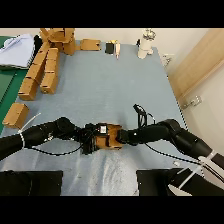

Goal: Fold the box.

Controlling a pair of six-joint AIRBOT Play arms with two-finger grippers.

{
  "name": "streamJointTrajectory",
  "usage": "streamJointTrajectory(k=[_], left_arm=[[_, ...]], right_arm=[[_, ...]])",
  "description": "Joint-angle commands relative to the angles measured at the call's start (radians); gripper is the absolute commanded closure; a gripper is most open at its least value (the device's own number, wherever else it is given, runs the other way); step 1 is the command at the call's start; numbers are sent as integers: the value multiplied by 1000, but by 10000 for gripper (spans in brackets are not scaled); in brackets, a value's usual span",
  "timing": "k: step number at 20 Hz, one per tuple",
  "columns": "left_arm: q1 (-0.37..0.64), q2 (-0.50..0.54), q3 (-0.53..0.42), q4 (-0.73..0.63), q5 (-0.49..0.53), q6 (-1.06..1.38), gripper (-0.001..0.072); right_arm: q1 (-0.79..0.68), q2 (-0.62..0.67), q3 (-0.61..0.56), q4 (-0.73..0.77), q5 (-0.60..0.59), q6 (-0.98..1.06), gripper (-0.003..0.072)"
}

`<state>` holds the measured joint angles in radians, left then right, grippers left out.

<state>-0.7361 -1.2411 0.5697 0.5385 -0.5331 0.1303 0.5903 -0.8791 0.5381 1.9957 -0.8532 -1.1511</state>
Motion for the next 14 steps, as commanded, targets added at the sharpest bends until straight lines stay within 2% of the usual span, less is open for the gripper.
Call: streamJointTrajectory(k=[1,3,5,14], left_arm=[[0,1,1,0,0,0,100],[0,1,1,0,0,0,100],[0,1,1,0,0,0,100],[0,1,1,0,0,0,100]], right_arm=[[83,-108,84,-143,-87,144,304],[145,-166,137,-267,-172,241,304],[193,-208,184,-325,-220,279,303],[247,-404,325,-351,-294,335,304]])
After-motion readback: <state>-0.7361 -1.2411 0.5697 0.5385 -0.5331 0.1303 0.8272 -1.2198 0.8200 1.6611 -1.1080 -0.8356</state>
